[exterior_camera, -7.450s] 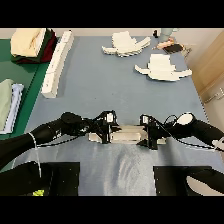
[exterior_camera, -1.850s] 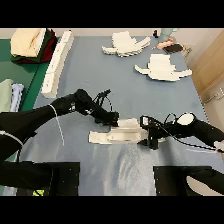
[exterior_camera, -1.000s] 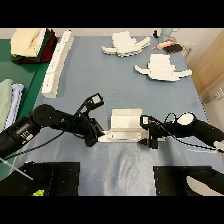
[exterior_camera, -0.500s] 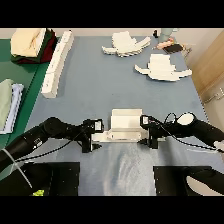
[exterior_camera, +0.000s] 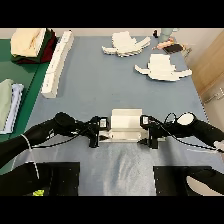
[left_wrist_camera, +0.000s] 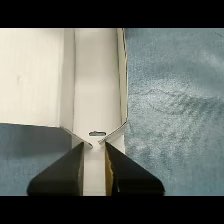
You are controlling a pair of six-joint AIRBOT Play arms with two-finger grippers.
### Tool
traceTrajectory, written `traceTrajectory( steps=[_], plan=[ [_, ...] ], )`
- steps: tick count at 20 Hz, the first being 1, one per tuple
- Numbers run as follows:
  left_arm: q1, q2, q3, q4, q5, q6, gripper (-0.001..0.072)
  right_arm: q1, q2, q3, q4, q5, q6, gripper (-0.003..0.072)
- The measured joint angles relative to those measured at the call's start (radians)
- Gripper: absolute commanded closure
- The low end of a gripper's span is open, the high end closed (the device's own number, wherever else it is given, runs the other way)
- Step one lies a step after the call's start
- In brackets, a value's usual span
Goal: Fold the box.
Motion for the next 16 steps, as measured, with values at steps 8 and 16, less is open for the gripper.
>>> traceTrajectory(
  steps=[8,16],
  plan=[
    [-0.045,-0.061,0.019,-0.087,0.011,0.036,0.0655,0.000,0.000,0.000,0.000,0.000,0.000,0.0169],
    [-0.069,-0.074,0.020,-0.161,0.043,0.040,0.0014,0.000,0.000,0.000,0.003,0.000,-0.002,0.0169]
  ],
)
